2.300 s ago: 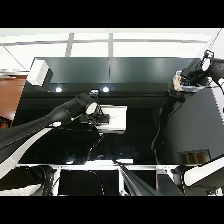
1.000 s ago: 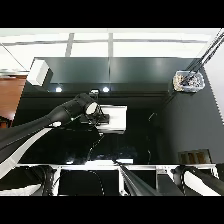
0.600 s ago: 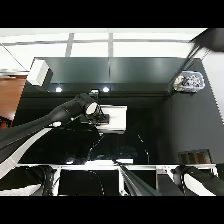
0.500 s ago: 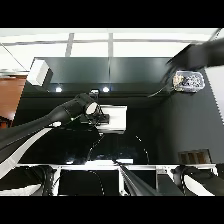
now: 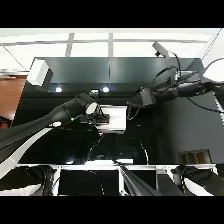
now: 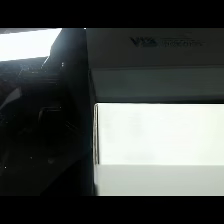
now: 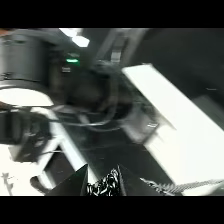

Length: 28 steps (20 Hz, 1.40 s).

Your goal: Fold the box and place the chain.

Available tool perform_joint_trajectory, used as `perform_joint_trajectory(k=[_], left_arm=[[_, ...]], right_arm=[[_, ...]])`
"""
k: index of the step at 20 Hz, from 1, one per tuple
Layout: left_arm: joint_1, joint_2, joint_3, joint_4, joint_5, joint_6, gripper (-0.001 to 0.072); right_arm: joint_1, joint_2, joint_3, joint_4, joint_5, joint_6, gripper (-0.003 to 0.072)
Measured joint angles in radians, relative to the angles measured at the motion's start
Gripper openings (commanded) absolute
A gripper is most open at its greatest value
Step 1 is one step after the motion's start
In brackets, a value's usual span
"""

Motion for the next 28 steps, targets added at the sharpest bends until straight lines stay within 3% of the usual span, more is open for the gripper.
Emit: perform_joint_trajectory(k=[5,7,17,18,19,20,25,28], left_arm=[[0.000,0.000,0.000,0.000,0.000,0.000,0.0031],[0.000,0.000,0.000,0.000,0.000,0.000,0.0031],[0.000,0.000,0.000,0.000,0.000,0.000,0.0031],[0.000,0.000,0.000,0.000,0.000,0.000,0.0031],[0.000,0.000,0.000,0.000,0.000,0.000,0.0032],[0.000,0.000,0.000,0.000,0.000,0.000,0.0031],[0.000,0.000,0.000,0.000,-0.002,0.000,0.0031],[0.000,0.000,0.000,0.000,-0.003,0.000,0.0031]], right_arm=[[0.046,-0.042,-0.032,0.174,-0.080,-0.058,0.0017],[0.069,-0.074,-0.035,0.175,-0.105,-0.061,0.0018],[0.122,-0.159,-0.091,-0.050,-0.189,0.024,0.0021],[0.129,-0.169,-0.103,-0.053,-0.209,0.030,0.0045],[0.137,-0.179,-0.112,-0.056,-0.226,0.034,0.0246],[0.145,-0.192,-0.118,-0.053,-0.245,0.038,0.0372],[0.050,-0.184,-0.127,-0.063,-0.213,0.037,0.0372],[-0.098,-0.126,-0.133,-0.189,-0.177,0.029,0.0372]])
